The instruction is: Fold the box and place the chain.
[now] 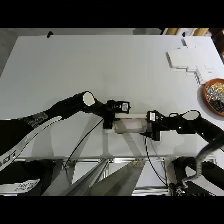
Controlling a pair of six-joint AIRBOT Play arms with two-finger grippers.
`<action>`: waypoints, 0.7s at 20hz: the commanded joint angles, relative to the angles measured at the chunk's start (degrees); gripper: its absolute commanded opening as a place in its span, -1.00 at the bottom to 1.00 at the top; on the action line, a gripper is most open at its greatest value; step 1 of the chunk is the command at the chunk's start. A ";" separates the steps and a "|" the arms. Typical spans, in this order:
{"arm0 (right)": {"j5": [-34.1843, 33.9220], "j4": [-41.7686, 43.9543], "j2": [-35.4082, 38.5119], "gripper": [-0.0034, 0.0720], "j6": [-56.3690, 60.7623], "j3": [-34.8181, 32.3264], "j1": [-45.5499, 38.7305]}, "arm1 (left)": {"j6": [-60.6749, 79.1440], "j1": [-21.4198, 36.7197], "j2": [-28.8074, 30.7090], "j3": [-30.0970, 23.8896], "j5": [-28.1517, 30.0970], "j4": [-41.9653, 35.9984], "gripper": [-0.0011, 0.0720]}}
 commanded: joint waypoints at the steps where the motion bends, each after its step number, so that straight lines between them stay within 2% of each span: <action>1: -0.11 0.00 -0.57 0.69 0.00 -0.02 0.02 | 0.00 -0.02 -0.04 0.00 0.00 0.00 -0.94; 2: -0.09 -0.09 -0.59 0.54 -0.02 -0.02 0.02 | 0.02 -0.02 -0.04 0.00 0.00 0.00 -0.94; 4: -0.11 -0.46 -0.59 0.46 -0.02 -0.02 0.02 | 0.02 -0.02 -0.04 0.00 0.00 0.00 -0.94; 6: -0.02 -1.36 -0.59 0.16 -0.02 -0.02 0.02 | 0.02 -0.02 -0.04 0.00 0.00 0.00 -0.94; 14: 0.07 -2.58 -0.57 0.16 0.00 -0.07 0.02 | 0.00 -0.02 -0.04 0.00 0.00 0.00 -0.94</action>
